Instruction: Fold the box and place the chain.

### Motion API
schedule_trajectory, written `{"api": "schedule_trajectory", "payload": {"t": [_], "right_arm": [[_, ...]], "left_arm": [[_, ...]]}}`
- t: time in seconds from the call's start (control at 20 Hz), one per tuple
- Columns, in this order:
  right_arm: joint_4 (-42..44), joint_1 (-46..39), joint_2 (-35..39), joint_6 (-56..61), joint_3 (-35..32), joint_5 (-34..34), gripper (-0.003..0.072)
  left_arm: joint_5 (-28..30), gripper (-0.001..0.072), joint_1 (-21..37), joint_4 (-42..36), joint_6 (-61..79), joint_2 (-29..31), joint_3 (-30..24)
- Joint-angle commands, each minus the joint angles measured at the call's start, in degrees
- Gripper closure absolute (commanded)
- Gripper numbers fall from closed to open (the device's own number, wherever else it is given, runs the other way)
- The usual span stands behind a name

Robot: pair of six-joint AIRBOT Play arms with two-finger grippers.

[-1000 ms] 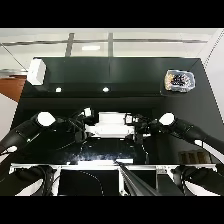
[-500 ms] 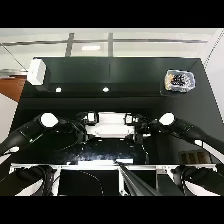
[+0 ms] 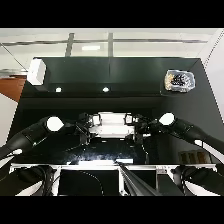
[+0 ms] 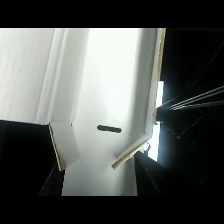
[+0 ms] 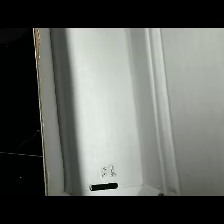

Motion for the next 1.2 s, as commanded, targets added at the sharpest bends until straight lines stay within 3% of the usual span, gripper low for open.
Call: {"api": "schedule_trajectory", "payload": {"t": [0.0,0.05,0.15,0.35,0.4,0.7,0.8,1.15], "right_arm": [[0.0,0.07,-0.04,0.0,-0.04,0.0,0.027],[0.0,0.07,-0.04,0.0,-0.02,0.0,0.027],[0.0,0.07,-0.04,0.0,-0.02,0.0,0.0269],[0.0,0.07,-0.04,0.0,-0.04,0.0,0.027],[0.0,0.07,-0.04,0.0,-0.04,0.0,0.0269],[0.0,0.07,-0.04,0.0,-0.02,0.0,0.027],[0.0,0.07,-0.04,0.0,-0.02,0.0,0.027],[0.0,0.07,-0.04,0.0,-0.02,0.0,0.027]], "left_arm": [[0.5,0.0266,-0.57,2.38,-2.69,-0.04,0.04],[0.52,0.0375,-0.63,1.66,-2.67,-0.04,0.04],[0.46,0.0423,-0.81,-0.13,-2.67,-0.04,0.04],[0.63,0.0437,-0.85,-5.9,-2.38,-0.04,0.04],[0.81,0.0484,-0.85,-7.37,-2.23,-0.04,0.04],[1.36,0.0494,-2.32,-10.12,-2.01,-0.42,0.04],[2.84,0.0545,-3.54,-10.82,-2.03,-1.64,0.04],[3.98,0.0544,-4.31,-12.81,-2.01,-3.19,0.04]]}}
